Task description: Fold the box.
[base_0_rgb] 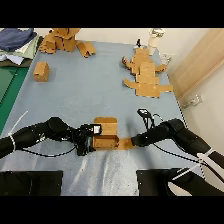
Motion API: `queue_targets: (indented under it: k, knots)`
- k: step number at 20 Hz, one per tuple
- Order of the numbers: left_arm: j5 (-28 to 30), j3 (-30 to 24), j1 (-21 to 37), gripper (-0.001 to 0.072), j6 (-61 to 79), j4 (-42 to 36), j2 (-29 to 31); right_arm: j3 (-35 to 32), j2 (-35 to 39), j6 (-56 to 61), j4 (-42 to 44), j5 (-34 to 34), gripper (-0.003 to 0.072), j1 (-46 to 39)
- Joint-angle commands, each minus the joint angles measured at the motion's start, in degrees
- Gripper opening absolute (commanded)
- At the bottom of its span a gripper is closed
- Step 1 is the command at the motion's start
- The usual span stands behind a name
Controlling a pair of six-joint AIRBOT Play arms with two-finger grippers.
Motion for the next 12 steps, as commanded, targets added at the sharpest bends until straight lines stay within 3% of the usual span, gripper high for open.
queue_targets:
  k: [1,10,12]
  knots:
    - [0.0,0.0,0.0,0.0470,0.0,0.0,0.0,-0.5,-1.0,-4.8,12.8,3.5,0.0000,2.1]
    - [0.0,0.0,0.0,0.0470,0.0,0.0,0.0,2.9,1.5,-4.7,14.3,3.0,0.0007,6.2]
    - [0.0,0.0,0.0,0.0470,0.0,0.0,0.0,4.1,1.5,-4.7,14.2,2.8,0.0213,6.2]
